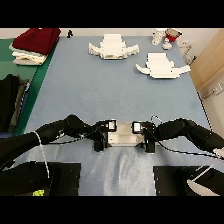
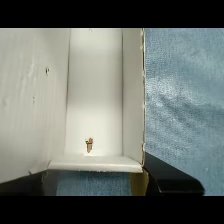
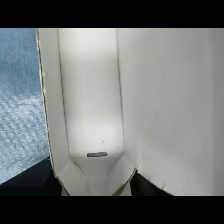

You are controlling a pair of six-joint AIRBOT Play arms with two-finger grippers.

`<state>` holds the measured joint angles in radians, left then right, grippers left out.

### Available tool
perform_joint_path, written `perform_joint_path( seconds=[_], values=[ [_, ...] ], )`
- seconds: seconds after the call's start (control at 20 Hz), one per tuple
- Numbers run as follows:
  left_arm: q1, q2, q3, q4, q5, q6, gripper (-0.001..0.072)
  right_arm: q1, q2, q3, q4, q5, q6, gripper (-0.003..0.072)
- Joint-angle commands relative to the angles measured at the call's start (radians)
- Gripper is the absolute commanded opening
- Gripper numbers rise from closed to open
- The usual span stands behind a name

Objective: Fold the box.

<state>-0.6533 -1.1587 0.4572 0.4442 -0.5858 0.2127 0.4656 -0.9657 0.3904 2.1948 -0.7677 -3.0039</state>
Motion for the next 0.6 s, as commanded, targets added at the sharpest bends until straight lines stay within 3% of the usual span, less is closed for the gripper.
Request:
perform_joint_path(
  seconds=[0.0,0.3,0.45,0.5,0.55],
  values=[
    [0.0,0.0,0.0,0.0,0.001,0.0,0.0456,0.0,0.001,0.001,0.0,0.0,0.0,0.0435],
    [0.0,0.0,0.0,0.0,0.001,0.0,0.0455,0.0,0.0,0.001,0.0,0.001,0.0,0.0435],
    [0.0,0.0,0.0,0.0,0.001,0.0,0.0456,0.0,0.002,0.001,0.0,0.001,0.0,0.0474],
    [0.0,0.0,0.0,0.0,0.001,0.0,0.0456,0.0,0.005,0.001,-0.003,0.0,0.0,0.0643],
    [0.0,0.0,0.0,0.0,0.0,0.0,0.0455,0.0,0.014,0.001,-0.008,-0.008,0.005,0.0717]
  ],
)
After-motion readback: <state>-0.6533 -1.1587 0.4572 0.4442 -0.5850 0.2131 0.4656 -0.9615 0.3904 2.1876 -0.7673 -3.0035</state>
